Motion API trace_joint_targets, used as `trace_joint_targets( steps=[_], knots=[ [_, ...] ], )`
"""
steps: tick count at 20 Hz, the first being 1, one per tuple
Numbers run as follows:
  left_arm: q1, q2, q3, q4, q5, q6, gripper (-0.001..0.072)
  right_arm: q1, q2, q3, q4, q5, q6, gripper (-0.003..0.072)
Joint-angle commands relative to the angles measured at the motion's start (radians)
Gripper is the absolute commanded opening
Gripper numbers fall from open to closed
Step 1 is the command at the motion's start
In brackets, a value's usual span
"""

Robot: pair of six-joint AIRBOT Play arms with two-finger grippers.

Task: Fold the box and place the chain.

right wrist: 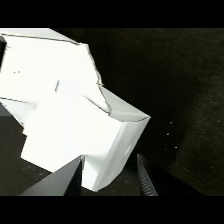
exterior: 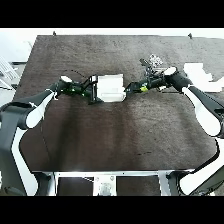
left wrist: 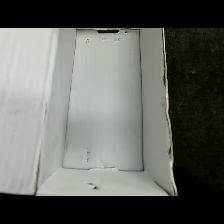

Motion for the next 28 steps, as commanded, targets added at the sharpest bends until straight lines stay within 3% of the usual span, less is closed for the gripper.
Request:
trace_joint_targets(
  steps=[1, 2, 4, 16, 24, 28],
  knots=[
    [0.0, 0.0, 0.0, 0.0, 0.0, 0.0, 0.0412, 0.014, 0.0, 0.0, 0.032, 0.016, 0.0, 0.0419],
    [0.0, 0.0, 0.0, 0.0, 0.0, 0.0, 0.0412, 0.024, -0.001, 0.0, 0.031, 0.015, 0.0, 0.0419],
    [0.0, 0.0, 0.0, 0.0, 0.0, 0.0, 0.0412, 0.043, -0.005, 0.0, 0.027, 0.015, 0.0, 0.054],
    [0.0, 0.0, 0.0, 0.0, 0.0, 0.0, 0.0412, 0.048, -0.005, 0.002, 0.026, -0.014, 0.034, 0.0534],
    [0.0, 0.0, 0.0, 0.0, 0.0, 0.0, 0.0412, 0.108, -0.005, 0.087, -0.222, -0.03, 0.204, 0.0531],
    [0.0, 0.0, 0.0, 0.0, 0.0, 0.0, 0.0412, 0.137, -0.007, 0.112, -0.245, -0.031, 0.219, 0.051]
  ],
)
